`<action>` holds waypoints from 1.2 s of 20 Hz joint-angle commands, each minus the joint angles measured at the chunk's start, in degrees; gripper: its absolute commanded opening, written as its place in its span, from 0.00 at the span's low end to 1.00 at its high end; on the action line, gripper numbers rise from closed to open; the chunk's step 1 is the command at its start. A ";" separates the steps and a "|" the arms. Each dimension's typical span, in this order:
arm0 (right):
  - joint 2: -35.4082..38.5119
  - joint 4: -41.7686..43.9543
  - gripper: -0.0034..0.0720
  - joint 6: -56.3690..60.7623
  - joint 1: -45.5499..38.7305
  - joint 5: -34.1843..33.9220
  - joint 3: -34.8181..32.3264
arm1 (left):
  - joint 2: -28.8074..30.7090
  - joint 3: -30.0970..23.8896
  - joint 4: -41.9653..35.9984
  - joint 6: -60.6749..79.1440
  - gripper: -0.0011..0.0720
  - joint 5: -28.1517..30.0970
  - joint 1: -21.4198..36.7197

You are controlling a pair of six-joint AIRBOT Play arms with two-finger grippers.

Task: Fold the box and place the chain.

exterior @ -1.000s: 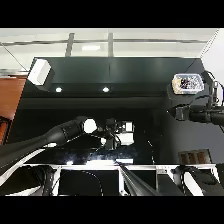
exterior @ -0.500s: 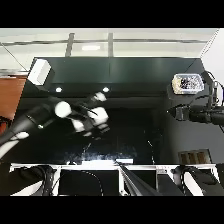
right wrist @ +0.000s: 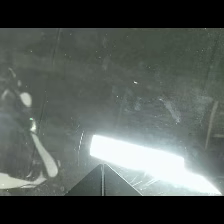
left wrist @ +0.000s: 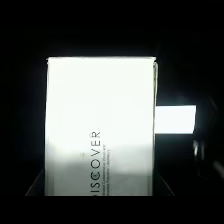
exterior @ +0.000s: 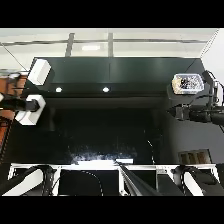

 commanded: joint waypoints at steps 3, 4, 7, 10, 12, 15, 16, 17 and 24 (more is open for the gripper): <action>0.04 0.02 0.05 2.10 0.07 -1.62 -0.02 | -10.10 7.52 -3.41 4.63 0.44 7.74 5.92; 0.04 0.02 0.05 2.10 0.07 -2.01 -0.02 | -13.46 10.27 -3.45 4.63 0.44 7.19 5.16; 0.04 0.02 0.05 2.97 0.07 -3.78 -0.02 | -21.92 17.94 -3.37 5.20 0.44 4.66 2.05; 0.04 0.02 0.05 4.72 0.07 -4.09 -0.02 | -27.80 24.50 -3.37 6.56 0.44 4.39 -0.48; 0.04 0.02 0.05 5.73 0.07 -4.07 -0.02 | -29.92 27.65 -3.56 6.03 0.65 3.82 -1.18; 0.04 0.07 0.05 5.75 0.07 -3.78 -0.02 | -29.42 30.47 -1.64 3.91 0.99 2.12 -1.18; 0.04 0.07 0.05 5.75 0.07 -3.39 -0.02 | -28.72 32.22 0.09 2.25 0.99 -0.31 -1.20; 0.04 0.07 0.05 5.73 0.07 -2.95 -0.02 | -27.87 34.23 1.05 1.07 0.99 -3.63 -1.20; 0.37 0.17 0.05 4.98 0.17 5.33 -0.02 | -14.08 39.50 -2.21 -11.45 0.05 -19.21 -2.71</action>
